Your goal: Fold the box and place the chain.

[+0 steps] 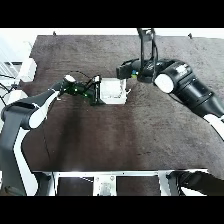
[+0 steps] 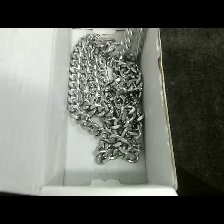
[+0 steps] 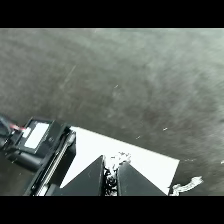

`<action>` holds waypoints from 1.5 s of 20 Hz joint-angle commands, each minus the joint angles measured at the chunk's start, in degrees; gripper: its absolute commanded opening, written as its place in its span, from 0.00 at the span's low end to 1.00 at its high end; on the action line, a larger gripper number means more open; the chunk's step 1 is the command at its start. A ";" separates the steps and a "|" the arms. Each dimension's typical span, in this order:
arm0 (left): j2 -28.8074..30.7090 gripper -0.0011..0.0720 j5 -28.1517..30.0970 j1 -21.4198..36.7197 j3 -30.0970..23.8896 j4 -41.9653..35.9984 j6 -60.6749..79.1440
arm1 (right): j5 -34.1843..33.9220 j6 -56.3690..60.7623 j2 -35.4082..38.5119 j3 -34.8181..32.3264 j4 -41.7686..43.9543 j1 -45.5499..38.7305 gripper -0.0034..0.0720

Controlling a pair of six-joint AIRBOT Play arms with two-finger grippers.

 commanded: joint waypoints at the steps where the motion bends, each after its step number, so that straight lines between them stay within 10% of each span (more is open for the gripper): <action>1: 0.00 0.55 0.00 -0.02 0.02 -0.11 0.00 | -9.14 2.32 -2.45 -5.53 0.31 0.76 0.06; 8: 0.00 0.55 0.00 -0.02 0.02 -0.13 0.00 | -20.59 2.32 -17.25 -7.74 0.33 -0.24 0.06; 10: 0.00 0.55 0.00 -0.02 0.02 -0.13 0.00 | -19.26 1.88 -18.05 -7.69 0.28 -2.08 0.73; 11: 0.00 0.55 0.02 -0.02 0.02 -0.13 0.00 | -17.81 0.66 -16.98 -7.67 0.28 -3.26 0.76; 18: 0.00 0.55 0.04 -0.02 0.02 -0.13 0.00 | -7.80 -34.21 -4.72 -7.74 9.84 -17.70 0.76; 24: 0.00 0.55 0.09 -0.02 0.02 -0.13 0.00 | 10.03 -96.52 -13.99 -7.63 55.67 -28.81 0.76; 30: 0.00 0.55 0.20 -0.02 0.02 -0.13 0.02 | 19.89 -118.22 -22.86 -5.40 61.24 -30.38 0.76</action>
